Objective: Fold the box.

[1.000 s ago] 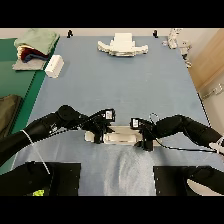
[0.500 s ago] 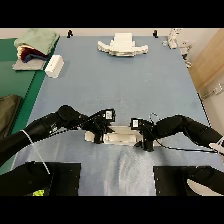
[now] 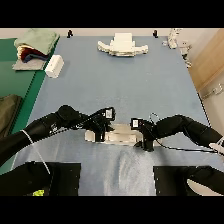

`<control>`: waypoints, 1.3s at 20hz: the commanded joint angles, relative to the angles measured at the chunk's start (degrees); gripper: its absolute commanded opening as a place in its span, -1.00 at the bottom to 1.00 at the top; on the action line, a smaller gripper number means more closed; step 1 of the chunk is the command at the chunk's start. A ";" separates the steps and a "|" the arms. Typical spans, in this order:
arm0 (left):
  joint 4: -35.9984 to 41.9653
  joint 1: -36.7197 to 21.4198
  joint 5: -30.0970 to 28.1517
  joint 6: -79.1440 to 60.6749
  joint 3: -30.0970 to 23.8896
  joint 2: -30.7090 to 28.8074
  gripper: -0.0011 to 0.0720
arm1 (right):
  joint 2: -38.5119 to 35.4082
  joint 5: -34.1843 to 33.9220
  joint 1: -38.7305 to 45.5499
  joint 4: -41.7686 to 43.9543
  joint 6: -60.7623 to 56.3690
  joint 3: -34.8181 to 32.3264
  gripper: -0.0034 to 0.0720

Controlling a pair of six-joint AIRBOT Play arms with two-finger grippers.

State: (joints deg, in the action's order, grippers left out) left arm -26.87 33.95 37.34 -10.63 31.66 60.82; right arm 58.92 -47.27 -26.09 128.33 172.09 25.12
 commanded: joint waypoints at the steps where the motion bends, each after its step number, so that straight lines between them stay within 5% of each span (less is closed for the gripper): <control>1: 0.31 0.00 1.11 0.00 0.04 -0.04 -0.92 | -0.02 0.09 0.02 0.04 0.00 0.04 0.57; 5: 0.24 -0.04 1.18 0.04 0.04 -0.07 -0.89 | -0.02 0.07 0.02 0.04 0.00 0.04 0.57; 7: 0.28 -0.04 0.96 1.16 0.07 -0.07 0.32 | -0.02 0.09 0.02 0.04 0.00 0.04 0.57; 10: -1.88 -0.83 0.79 4.66 0.13 -0.83 0.34 | -0.02 0.07 0.02 0.04 0.00 0.04 0.57; 15: -25.35 -7.04 5.42 42.97 0.13 -11.98 0.33 | -0.02 0.07 0.02 0.04 0.00 0.04 0.57; 16: -27.91 -8.35 9.14 49.53 0.13 -14.25 0.17 | -0.02 0.07 0.02 0.04 0.00 0.04 0.57; 17: -28.48 -9.44 14.73 54.34 0.11 -16.28 -0.59 | -0.02 0.07 0.02 0.04 0.00 0.04 0.57; 18: -27.98 -9.70 21.03 56.43 0.09 -17.57 -0.92 | -0.02 0.09 0.02 0.04 0.00 0.04 0.57; 21: -17.46 -6.95 30.84 66.10 -0.02 -17.64 -0.92 | -0.02 0.07 0.02 0.04 0.00 0.04 0.57; 24: -1.84 -0.70 24.94 68.17 0.35 -14.40 -0.92 | -0.02 0.09 0.02 0.04 0.00 0.04 0.57; 26: 1.88 1.92 19.89 68.46 2.82 -9.35 -0.92 | -0.02 0.07 0.02 0.04 0.00 0.04 0.57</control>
